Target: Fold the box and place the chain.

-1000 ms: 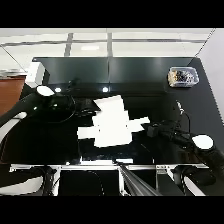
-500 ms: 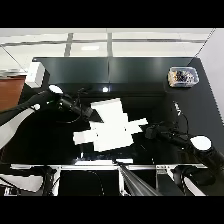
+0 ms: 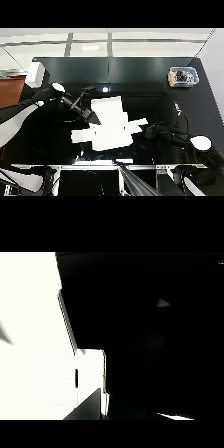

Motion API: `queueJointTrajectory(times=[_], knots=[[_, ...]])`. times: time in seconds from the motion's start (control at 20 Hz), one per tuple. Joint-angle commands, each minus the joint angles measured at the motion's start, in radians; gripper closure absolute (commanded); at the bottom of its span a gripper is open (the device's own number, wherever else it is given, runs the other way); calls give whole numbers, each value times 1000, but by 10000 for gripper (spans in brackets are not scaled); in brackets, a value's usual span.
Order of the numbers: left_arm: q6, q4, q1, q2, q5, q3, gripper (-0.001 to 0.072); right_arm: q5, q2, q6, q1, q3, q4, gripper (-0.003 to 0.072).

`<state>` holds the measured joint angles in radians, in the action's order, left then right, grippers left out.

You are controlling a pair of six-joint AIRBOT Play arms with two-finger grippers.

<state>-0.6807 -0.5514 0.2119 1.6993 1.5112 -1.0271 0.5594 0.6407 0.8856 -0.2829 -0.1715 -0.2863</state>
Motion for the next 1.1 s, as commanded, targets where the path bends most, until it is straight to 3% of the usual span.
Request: queueJointTrajectory(times=[0.0,0.1,0.15,0.2,0.25,0.35,0.5,0.6,0.7,0.75,0.85,0.95,1.05], knots=[[-47,-22,0,8,-12,-21,481,13,0,-4,-1,0,-2,677],[-48,-23,1,8,-10,-21,516,16,0,-4,-1,0,-2,675],[-32,-28,0,8,-5,-22,684,13,-1,-4,0,0,-2,573],[-28,-34,0,8,8,-26,687,8,-1,-3,0,-1,-3,222],[-29,-43,0,7,22,-33,688,8,-1,-3,1,-5,-14,7],[-33,-47,0,-15,31,-37,689,47,-1,31,7,-53,-169,7],[-55,-73,9,-116,7,-14,690,225,-1,156,39,-210,-551,7],[-3,-69,33,-257,-139,79,690,335,-1,158,46,-306,-756,8],[172,-42,76,-425,-388,216,686,347,-1,158,46,-352,-892,7],[282,-32,103,-490,-497,273,684,336,-1,157,46,-359,-925,8],[502,-37,153,-539,-570,324,684,325,0,158,45,-360,-888,8],[748,-43,202,-527,-592,325,686,304,0,120,43,-359,-827,7],[818,-43,255,-498,-720,325,687,301,0,-48,43,-358,-790,7]])
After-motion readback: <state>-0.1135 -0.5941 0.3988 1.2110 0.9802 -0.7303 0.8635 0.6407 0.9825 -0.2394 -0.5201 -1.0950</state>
